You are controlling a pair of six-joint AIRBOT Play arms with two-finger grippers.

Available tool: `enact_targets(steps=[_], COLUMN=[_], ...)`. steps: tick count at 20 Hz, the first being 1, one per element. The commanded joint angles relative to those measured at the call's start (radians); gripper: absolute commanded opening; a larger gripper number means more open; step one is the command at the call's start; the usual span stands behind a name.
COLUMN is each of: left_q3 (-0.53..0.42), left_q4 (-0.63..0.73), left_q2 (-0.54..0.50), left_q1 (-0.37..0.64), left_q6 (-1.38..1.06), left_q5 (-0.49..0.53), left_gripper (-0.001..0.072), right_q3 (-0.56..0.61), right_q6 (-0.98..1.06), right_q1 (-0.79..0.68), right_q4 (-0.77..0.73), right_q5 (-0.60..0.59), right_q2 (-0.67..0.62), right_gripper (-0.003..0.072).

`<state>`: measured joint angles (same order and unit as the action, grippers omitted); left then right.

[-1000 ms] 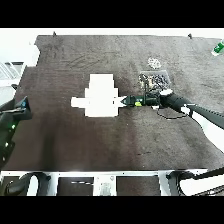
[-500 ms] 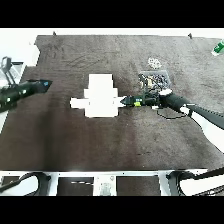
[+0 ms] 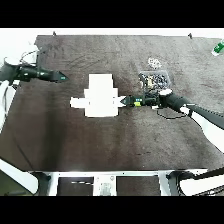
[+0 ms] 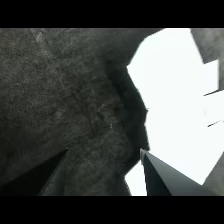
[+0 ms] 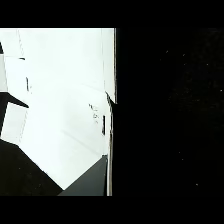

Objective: Fold the box and place the chain.

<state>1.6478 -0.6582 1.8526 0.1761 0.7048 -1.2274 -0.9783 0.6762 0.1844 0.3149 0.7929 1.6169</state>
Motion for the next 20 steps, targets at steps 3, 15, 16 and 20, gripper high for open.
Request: enact_targets(steps=[3,15,16,20], left_q3=[0.196,0.248,0.248,0.248], left_q4=[-0.097,0.176,0.176,0.154], left_q2=[0.15,0.283,0.288,0.31], left_q1=[-0.09,-0.138,-0.146,-0.18], left_q6=[0.127,0.064,0.064,0.062], left_q5=[-0.024,-0.145,-0.145,-0.148], left_gripper=[0.0514,0.0517,0.0517,0.0517], right_q3=[-0.001,-0.001,-0.001,-0.001], right_q6=[-0.005,-0.007,-0.007,-0.007], right_q1=[0.0,0.0,0.0,0.0], right_q4=[0.0,0.0,0.0,0.0], right_q5=[-0.007,-0.015,-0.015,-0.015], right_q2=[0.0,0.0,0.0,0.0], right_gripper=[0.0018,0.0018,0.0018,0.0018])
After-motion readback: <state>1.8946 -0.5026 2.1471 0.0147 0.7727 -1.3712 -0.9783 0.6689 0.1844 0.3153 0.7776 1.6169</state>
